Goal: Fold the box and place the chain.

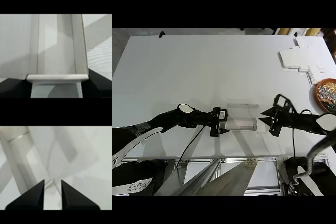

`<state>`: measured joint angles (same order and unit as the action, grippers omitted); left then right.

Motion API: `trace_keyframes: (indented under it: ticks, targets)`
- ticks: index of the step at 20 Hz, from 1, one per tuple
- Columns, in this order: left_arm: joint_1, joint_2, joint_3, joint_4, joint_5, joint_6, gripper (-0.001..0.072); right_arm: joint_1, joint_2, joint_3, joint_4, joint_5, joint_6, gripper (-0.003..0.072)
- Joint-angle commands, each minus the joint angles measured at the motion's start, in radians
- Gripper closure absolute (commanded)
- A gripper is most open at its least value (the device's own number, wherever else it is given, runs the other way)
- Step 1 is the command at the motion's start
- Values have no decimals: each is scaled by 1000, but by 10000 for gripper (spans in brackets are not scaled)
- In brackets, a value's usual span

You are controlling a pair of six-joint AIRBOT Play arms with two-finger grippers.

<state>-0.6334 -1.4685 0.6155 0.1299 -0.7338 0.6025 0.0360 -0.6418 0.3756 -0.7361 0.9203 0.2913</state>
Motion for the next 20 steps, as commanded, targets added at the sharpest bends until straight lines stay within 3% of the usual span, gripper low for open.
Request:
trace_keyframes:
  ticks: [1,2,4,7,12,20]
  targets:
    - [0,0,1,1,1,0,681,-95,38,0,-38,-115,406,631]
    - [0,0,1,1,0,0,681,-119,12,0,-80,-147,523,670]
    - [0,0,1,1,0,0,681,-160,-50,0,-191,-151,739,670]
    - [0,0,1,1,1,0,681,-210,-167,0,-340,-135,875,670]
    - [0,0,1,1,0,0,681,-220,-315,0,-297,-44,913,669]
    - [0,0,1,1,1,0,681,-68,-354,-2,-225,5,912,669]
